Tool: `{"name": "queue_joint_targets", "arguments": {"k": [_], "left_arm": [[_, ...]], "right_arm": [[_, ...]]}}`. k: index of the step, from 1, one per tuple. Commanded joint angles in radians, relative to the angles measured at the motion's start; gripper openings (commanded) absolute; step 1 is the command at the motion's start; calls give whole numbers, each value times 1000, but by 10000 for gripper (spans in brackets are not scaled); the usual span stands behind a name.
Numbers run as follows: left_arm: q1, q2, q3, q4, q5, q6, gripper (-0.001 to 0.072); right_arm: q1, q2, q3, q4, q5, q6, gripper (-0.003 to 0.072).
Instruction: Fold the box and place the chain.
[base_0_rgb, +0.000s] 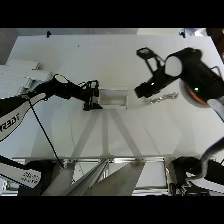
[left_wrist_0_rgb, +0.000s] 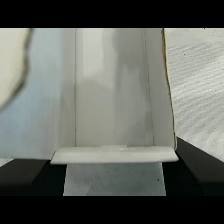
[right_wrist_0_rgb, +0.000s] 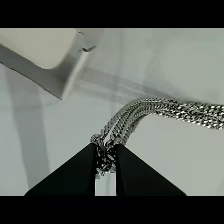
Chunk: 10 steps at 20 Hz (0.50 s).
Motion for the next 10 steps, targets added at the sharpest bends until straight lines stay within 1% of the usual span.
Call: {"name": "queue_joint_targets", "arguments": {"k": [1,2,5,8,10], "left_arm": [[0,0,0,0,0,0,280],[0,0,0,0,0,0,280],[0,0,0,0,0,0,280],[0,0,0,0,0,0,280],[0,0,0,0,0,0,280]], "right_arm": [[66,-49,1,118,-99,1,13],[73,-58,1,150,-129,-6,12],[98,-63,1,250,-229,-116,12],[104,-69,2,303,-340,-145,12],[104,-81,2,364,-393,-219,12]]}}
